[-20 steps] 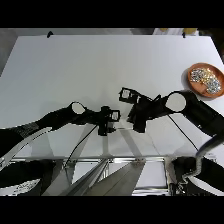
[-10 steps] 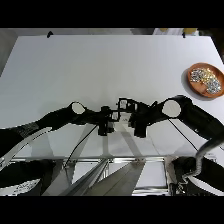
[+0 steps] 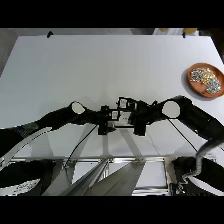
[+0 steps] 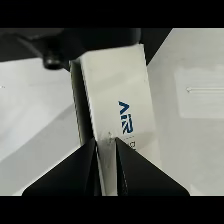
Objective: Fold the box and place the chain.
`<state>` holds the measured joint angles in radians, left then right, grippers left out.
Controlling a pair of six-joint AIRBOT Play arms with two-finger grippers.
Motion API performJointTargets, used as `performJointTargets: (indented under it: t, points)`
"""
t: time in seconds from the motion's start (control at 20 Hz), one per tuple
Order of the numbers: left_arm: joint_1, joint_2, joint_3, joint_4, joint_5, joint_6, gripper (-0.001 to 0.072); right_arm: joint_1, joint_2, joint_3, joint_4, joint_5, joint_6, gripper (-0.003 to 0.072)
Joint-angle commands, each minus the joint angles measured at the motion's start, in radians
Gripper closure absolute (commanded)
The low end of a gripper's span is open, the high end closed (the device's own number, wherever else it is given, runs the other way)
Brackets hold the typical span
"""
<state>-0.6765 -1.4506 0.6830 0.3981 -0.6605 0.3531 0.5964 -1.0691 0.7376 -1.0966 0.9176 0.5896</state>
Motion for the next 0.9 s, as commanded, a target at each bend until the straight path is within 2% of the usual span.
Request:
performJointTargets:
  t: [0.0,0.25,0.35,0.5,0.55,0.6,0.75,0.85]
  points:
    - [0.0,0.001,0.0,0.002,-0.002,0.003,0.0503,0.001,-0.001,-0.001,0.0,-0.01,0.004,0.0584]
    - [0.0,0.001,0.0,0.002,-0.002,0.003,0.0503,0.001,-0.001,-0.058,0.013,-0.013,0.004,0.0554]
    - [0.0,0.001,0.0,0.002,-0.002,0.003,0.0503,0.001,0.0,-0.062,0.026,-0.006,0.003,0.0461]
    - [0.0,0.001,0.0,0.002,-0.002,0.003,0.0503,0.001,0.011,-0.062,0.069,-0.006,0.003,0.0442]
    - [0.0,0.001,0.0,0.002,-0.002,0.003,0.0503,0.0,0.023,-0.062,0.089,-0.006,-0.002,0.0389]
    - [0.0,0.001,0.0,0.002,-0.002,0.003,0.0503,0.0,0.035,-0.062,0.106,-0.006,-0.019,0.0368]
    - [0.0,0.001,0.0,0.002,-0.002,0.003,0.0503,0.0,0.061,-0.062,0.11,-0.014,-0.022,0.0382]
    - [0.0,0.001,0.0,0.002,-0.002,0.003,0.0503,0.0,0.061,-0.063,0.109,-0.019,-0.022,0.0584]
